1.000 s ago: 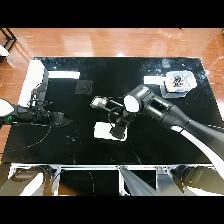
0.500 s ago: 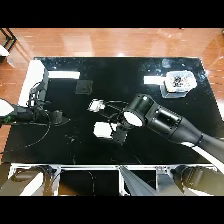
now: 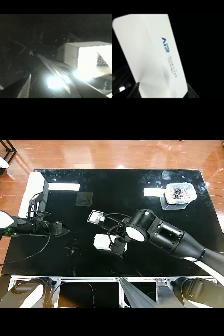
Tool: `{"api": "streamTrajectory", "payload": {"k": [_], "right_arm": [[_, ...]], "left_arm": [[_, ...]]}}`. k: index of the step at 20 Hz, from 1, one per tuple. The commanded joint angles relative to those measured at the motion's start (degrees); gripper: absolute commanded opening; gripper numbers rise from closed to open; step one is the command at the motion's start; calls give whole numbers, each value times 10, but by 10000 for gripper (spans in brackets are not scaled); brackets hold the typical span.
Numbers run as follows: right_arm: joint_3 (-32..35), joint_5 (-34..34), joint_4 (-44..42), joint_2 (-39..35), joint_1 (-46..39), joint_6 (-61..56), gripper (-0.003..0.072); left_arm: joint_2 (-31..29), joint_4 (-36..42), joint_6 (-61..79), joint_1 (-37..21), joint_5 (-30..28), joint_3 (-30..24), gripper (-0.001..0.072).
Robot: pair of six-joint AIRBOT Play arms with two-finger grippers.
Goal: Fold the box and place the chain.
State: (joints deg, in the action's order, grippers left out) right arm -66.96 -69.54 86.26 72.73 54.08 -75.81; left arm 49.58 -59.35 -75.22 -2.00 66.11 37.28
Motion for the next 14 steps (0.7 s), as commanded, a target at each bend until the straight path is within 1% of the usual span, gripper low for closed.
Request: {"api": "streamTrajectory", "payload": {"k": [1, 10, 14], "right_arm": [[1, 2, -24, 0, -1, 7, 705], [1, 4, -33, 8, -16, 29, 704], [1, 6, -47, 9, -45, 41, 704]], "left_arm": [[0, 0, 0, -1, -1, 0, 570], [0, 0, 0, 0, -1, 0, 570], [0, 0, 0, 0, -1, 0, 570]]}}
